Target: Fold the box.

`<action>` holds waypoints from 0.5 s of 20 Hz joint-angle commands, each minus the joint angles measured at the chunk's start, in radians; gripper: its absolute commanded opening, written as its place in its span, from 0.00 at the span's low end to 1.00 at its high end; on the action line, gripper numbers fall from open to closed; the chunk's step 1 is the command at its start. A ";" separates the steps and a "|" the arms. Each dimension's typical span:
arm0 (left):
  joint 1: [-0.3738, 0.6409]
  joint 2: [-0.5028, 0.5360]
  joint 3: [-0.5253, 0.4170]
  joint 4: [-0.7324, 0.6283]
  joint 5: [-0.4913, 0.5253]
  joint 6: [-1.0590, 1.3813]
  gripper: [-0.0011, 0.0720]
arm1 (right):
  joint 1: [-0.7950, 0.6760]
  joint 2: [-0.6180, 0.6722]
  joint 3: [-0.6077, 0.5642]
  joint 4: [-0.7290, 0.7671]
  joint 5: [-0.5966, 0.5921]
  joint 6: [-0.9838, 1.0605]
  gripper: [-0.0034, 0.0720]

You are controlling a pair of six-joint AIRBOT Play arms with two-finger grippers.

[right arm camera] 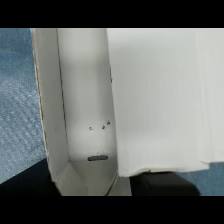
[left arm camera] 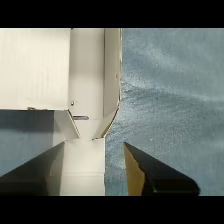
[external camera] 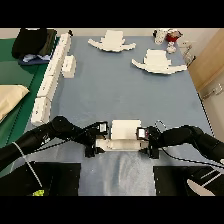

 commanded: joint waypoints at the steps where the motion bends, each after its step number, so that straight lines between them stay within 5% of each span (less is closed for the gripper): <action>1: -0.035 -0.042 0.000 -0.038 0.026 0.020 0.54 | 0.001 0.000 0.001 0.000 0.000 0.000 0.62; 6: -0.054 -0.068 0.000 -0.068 0.100 0.019 0.54 | 0.001 0.000 0.001 0.000 0.000 0.000 0.62; 10: -0.053 -0.068 0.000 -0.058 0.133 0.018 0.43 | 0.001 0.000 0.001 0.000 0.000 0.000 0.62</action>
